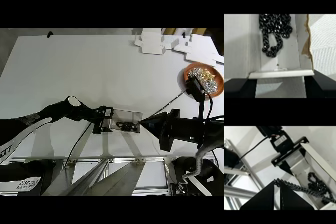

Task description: Fold the box and place the chain.

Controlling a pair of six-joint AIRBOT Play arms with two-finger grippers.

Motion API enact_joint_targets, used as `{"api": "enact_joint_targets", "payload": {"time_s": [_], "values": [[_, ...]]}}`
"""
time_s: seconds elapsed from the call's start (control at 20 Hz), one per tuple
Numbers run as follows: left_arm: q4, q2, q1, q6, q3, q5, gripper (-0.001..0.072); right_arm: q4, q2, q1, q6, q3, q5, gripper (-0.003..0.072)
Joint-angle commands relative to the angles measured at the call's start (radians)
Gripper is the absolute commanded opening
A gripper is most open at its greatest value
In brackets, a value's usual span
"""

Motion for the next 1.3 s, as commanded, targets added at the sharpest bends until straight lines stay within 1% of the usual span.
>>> {"api": "enact_joint_targets", "payload": {"time_s": [0.0, 0.1, 0.25, 0.4, 0.6, 0.7, 0.8, 0.9, 0.95, 1.0, 1.05, 1.15, 1.25], "values": [[0.0, 0.001, 0.001, 0.0, 0.0, 0.0, 0.0114, -0.085, -0.026, 0.108, -0.036, 0.0, -0.108, 0.0016], [0.0, 0.001, 0.001, 0.0, 0.0, 0.0, 0.0114, -0.123, -0.077, 0.186, -0.011, 0.0, -0.161, 0.0016], [0.0, 0.001, 0.001, 0.0, 0.0, 0.0, 0.0114, -0.134, -0.172, 0.267, -0.011, 0.0, -0.213, 0.0017], [0.0, 0.001, 0.001, 0.0, 0.0, 0.0, 0.0114, -0.137, -0.256, 0.29, -0.011, 0.0, -0.27, 0.0017], [0.0, 0.001, 0.001, 0.0, 0.0, 0.0, 0.0114, -0.177, -0.343, 0.29, -0.01, 0.0, -0.283, 0.0017], [0.0, 0.001, 0.001, 0.0, 0.0, 0.0, 0.0114, -0.248, -0.385, 0.29, 0.064, 0.0, -0.291, 0.0017], [0.0, 0.001, 0.001, 0.0, 0.0, 0.0, 0.0114, -0.348, -0.422, 0.29, 0.179, 0.0, -0.293, 0.0017], [0.0, 0.001, 0.001, 0.0, 0.0, 0.0, 0.0114, -0.393, -0.449, 0.29, 0.245, 0.0, -0.291, 0.0018], [0.0, 0.001, 0.001, 0.0, 0.0, 0.0, 0.0114, -0.394, -0.454, 0.29, 0.248, 0.0, -0.29, 0.0046], [0.0, 0.001, 0.001, 0.0, 0.0, 0.0, 0.0114, -0.387, -0.454, 0.29, 0.249, 0.0, -0.29, 0.0202], [0.0, 0.001, 0.001, 0.0, 0.0, 0.0, 0.0114, -0.382, -0.452, 0.289, 0.259, 0.004, -0.288, 0.0256], [0.0, 0.001, 0.001, 0.0, 0.0, 0.0, 0.0114, -0.384, -0.439, 0.282, 0.303, 0.037, -0.26, 0.0255], [0.0, 0.001, 0.001, 0.0, 0.0, 0.0, 0.0114, -0.406, -0.424, 0.236, 0.37, 0.106, -0.198, 0.0227]]}}
